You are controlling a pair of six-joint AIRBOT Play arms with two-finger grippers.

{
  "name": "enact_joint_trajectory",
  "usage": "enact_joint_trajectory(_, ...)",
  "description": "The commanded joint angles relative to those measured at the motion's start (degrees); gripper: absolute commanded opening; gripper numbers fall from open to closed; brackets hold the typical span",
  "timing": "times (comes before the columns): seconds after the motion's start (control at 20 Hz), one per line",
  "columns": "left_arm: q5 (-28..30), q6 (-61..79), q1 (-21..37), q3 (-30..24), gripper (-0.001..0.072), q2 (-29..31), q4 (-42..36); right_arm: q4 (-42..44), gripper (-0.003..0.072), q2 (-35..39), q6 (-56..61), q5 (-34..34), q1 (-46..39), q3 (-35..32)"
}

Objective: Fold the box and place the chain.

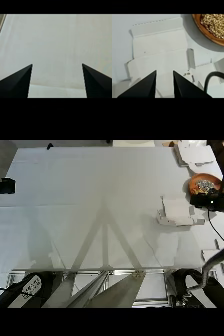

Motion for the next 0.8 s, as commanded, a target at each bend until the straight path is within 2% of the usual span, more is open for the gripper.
enact_joint_trajectory(0.0, 0.0, 0.0, 0.0, 0.0, 0.07, 0.0, 0.0, 0.8, 0.0245, -4.3, 2.3, 1.6, -7.6, 4.4)
enact_joint_trajectory(0.15, 0.0, 0.0, 0.0, 0.0, 0.07, 0.0, 0.0, 1.2, 0.0255, -7.8, -1.8, 8.0, -15.4, 11.6)
enact_joint_trajectory(0.2, 0.0, 0.0, 0.0, 0.0, 0.07, 0.0, 0.0, 0.9, 0.0284, -8.9, -4.0, 9.8, -17.3, 13.5)
enact_joint_trajectory(0.3, 0.0, 0.0, 0.0, 0.0, 0.07, 0.0, 0.0, 0.7, 0.0304, -10.6, -7.3, 11.1, -20.6, 16.4)
enact_joint_trajectory(0.5, 0.0, 0.0, 0.0, 0.0, 0.07, 0.0, 0.0, 0.7, 0.0304, -15.4, -10.6, 11.0, -25.0, 18.4)
enact_joint_trajectory(0.75, 0.0, 0.0, 0.0, 0.0, 0.07, 0.0, 0.0, 0.8, 0.0303, -26.5, -14.0, 15.8, -26.8, 21.3)
